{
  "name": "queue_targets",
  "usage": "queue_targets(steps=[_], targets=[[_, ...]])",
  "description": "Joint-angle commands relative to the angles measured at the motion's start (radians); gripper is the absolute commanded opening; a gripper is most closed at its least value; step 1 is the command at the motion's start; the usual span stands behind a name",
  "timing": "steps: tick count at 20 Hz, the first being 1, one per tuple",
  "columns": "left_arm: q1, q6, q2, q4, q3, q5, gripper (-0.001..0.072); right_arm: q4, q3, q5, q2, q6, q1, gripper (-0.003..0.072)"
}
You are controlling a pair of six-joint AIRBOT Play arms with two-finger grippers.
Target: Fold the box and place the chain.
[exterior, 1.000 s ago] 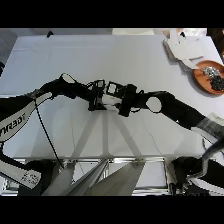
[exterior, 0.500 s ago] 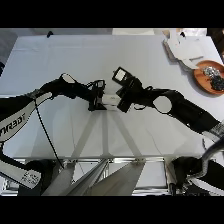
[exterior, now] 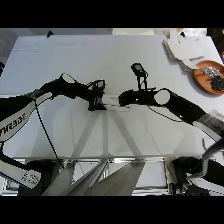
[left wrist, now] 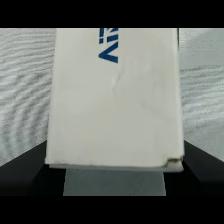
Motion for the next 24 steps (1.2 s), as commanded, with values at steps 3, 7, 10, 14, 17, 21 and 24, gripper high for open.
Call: queue_targets(steps=[3, 7, 10, 14, 17, 21, 24], targets=[[0.0, 0.0, 0.0, 0.0, 0.0, 0.0, 0.0412, 0.064, -0.012, 0.079, -0.087, 0.004, -0.001, 0.0007], [0.0, 0.0, 0.0, 0.0, 0.0, 0.0, 0.0412, 0.066, -0.012, 0.045, -0.078, -0.018, 0.001, 0.0007], [0.0, 0.0, 0.0, 0.0, 0.0, 0.001, 0.0412, 0.074, -0.012, -0.014, -0.048, -0.018, 0.001, 0.0008], [0.0, 0.0, 0.0, 0.0, 0.0, 0.0, 0.0412, 0.143, -0.008, -0.051, -0.005, -0.026, 0.005, 0.0008], [0.0, 0.0, 0.0, 0.0, 0.0, 0.0, 0.0412, 0.149, 0.011, -0.058, -0.002, -0.066, 0.038, 0.0008], [0.0, 0.0, 0.0, 0.0, 0.0, 0.0, 0.0412, 0.148, 0.017, -0.145, -0.018, -0.065, 0.104, 0.0008], [0.0, 0.0, 0.0, 0.0, 0.0, 0.0, 0.0412, 0.149, 0.017, -0.157, -0.067, -0.061, 0.146, 0.0008]])
